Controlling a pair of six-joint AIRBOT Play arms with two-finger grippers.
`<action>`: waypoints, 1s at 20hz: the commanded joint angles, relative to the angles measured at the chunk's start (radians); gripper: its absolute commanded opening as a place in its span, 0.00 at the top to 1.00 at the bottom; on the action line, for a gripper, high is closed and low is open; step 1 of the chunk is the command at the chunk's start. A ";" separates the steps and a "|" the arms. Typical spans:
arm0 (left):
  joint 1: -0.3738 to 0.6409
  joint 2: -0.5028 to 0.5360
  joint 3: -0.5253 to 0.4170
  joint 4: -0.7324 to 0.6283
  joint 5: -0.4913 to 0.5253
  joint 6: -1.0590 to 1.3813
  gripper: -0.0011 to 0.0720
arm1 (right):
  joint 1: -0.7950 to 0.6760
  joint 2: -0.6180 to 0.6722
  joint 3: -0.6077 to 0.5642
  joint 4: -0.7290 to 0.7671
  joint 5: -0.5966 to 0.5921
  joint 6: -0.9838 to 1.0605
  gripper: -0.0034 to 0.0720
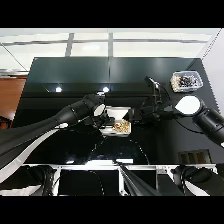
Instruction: Fold the box and place the chain.
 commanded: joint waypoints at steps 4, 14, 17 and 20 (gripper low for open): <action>0.000 0.001 0.000 0.000 0.001 0.000 0.95 | -0.211 0.085 0.033 -0.208 0.145 0.004 0.62; 0.002 -0.002 -0.002 0.008 0.018 0.000 0.95 | -0.333 0.153 0.016 -0.699 0.146 0.138 0.62; 0.010 -0.002 -0.002 0.003 0.038 -0.003 0.95 | -0.333 0.152 0.016 -0.684 0.133 0.137 0.62; 0.026 0.000 0.000 -0.040 0.015 -0.042 0.92 | -0.332 0.153 0.016 -0.685 0.131 0.135 0.62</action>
